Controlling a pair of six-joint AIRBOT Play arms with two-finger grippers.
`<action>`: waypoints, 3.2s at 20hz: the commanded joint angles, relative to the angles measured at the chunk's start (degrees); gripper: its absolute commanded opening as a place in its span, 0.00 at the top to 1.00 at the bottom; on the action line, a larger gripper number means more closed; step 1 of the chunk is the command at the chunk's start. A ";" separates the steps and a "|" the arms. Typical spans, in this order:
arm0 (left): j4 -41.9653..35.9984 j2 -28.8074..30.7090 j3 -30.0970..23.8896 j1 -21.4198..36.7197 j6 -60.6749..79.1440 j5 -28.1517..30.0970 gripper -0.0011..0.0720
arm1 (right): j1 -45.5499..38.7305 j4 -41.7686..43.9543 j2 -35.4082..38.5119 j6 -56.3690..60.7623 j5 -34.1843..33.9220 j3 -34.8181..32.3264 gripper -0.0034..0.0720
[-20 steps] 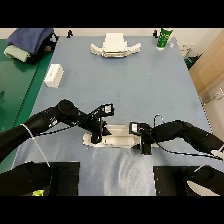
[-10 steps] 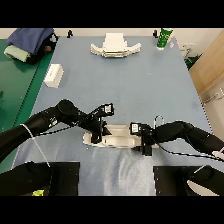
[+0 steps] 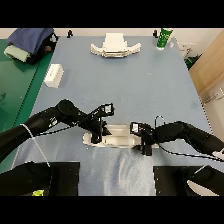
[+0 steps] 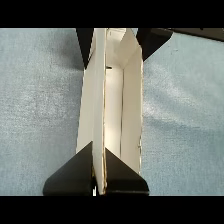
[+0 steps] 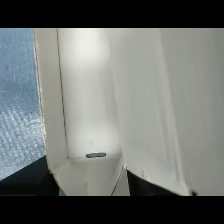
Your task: Fold the box.
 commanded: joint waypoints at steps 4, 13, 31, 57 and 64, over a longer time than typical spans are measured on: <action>0.02 -0.02 0.02 -0.02 0.00 0.00 0.97 | 0.07 -0.24 -0.02 -0.87 1.33 -0.02 0.28; 0.02 -0.02 0.02 -0.02 0.00 0.00 0.97 | 0.07 -0.26 -0.02 -0.87 1.33 -0.02 0.28; -1.51 -0.02 0.02 -0.02 -1.68 0.68 0.29 | 0.04 -0.92 -0.02 -0.87 1.33 -0.02 0.28; 4.13 -5.92 7.67 -2.49 -72.15 5.20 0.97 | 0.04 -0.98 -0.02 -0.87 1.33 -0.02 0.28; 3.41 -12.85 7.72 -2.51 -72.89 1.73 0.97 | 0.07 -1.97 -0.02 -0.87 1.33 -0.02 0.28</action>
